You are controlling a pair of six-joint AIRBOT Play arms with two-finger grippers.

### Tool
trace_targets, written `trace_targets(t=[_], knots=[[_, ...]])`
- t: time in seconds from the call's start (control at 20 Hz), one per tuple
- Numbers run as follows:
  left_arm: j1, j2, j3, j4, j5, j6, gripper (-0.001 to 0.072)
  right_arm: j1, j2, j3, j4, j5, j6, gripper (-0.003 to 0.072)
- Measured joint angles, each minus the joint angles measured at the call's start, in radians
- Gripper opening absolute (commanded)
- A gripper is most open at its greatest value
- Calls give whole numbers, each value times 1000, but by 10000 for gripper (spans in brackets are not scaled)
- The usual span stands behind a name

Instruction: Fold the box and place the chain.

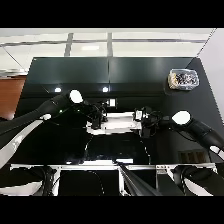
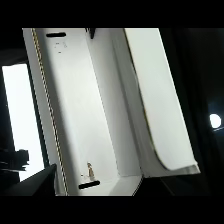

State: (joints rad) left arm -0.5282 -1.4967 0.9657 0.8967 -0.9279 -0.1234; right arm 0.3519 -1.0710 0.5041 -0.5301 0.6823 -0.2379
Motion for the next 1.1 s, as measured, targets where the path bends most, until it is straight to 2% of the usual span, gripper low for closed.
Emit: trace_targets(t=[0.45, 1.1], knots=[[-1, 0, 0, 0, 0, 1, 29, -1, -78, 0, 0, 49, -45, 708], [-1, 0, 0, -17, 0, -4, 29, -1, -132, 0, -21, 45, -69, 707]])
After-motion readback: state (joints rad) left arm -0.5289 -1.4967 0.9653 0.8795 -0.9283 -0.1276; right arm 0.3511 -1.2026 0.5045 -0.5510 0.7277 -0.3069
